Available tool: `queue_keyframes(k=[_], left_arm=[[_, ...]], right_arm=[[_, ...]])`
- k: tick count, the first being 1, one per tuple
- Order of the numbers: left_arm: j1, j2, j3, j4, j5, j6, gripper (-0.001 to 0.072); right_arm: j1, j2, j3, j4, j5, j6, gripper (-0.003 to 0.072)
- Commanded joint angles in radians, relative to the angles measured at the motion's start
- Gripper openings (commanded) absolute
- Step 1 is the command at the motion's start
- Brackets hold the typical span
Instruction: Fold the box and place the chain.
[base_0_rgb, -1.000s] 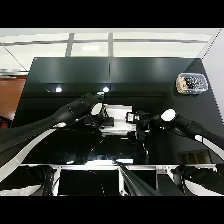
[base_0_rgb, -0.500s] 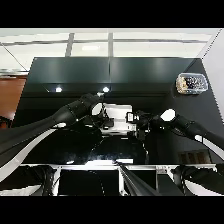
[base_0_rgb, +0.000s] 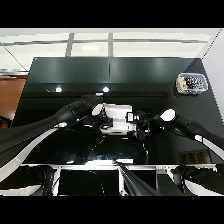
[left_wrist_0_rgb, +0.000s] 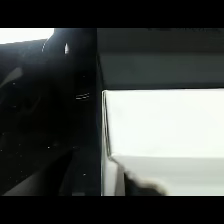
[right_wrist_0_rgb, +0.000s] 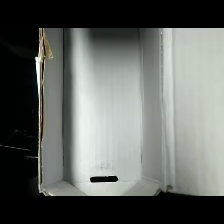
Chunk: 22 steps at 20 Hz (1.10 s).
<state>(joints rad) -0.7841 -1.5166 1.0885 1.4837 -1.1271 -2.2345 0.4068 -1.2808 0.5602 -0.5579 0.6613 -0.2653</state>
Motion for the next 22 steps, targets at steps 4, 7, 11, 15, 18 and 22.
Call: queue_keyframes(k=[4,7,11,15,18,22], left_arm=[[-0.002,-0.006,0.000,-0.005,0.023,0.005,0.0027],[-0.007,-0.006,0.000,-0.007,0.026,0.005,0.0027],[-0.007,-0.006,0.000,-0.007,0.022,0.005,0.0027],[-0.006,-0.006,0.000,-0.007,0.018,0.005,0.0027],[-0.006,-0.006,0.001,-0.006,0.013,0.005,0.0027],[-0.006,-0.006,0.001,-0.003,0.001,0.006,0.0027]], right_arm=[[0.000,0.000,0.000,0.000,0.000,0.000,0.0490],[0.000,0.000,0.000,0.000,0.000,0.000,0.0490],[0.000,0.000,0.000,0.000,0.000,0.003,0.0501],[0.000,0.017,0.001,-0.052,-0.011,0.061,0.0708],[0.000,0.070,0.001,-0.137,0.018,0.154,0.0706],[0.000,0.130,0.001,-0.143,0.061,0.154,0.0706]])
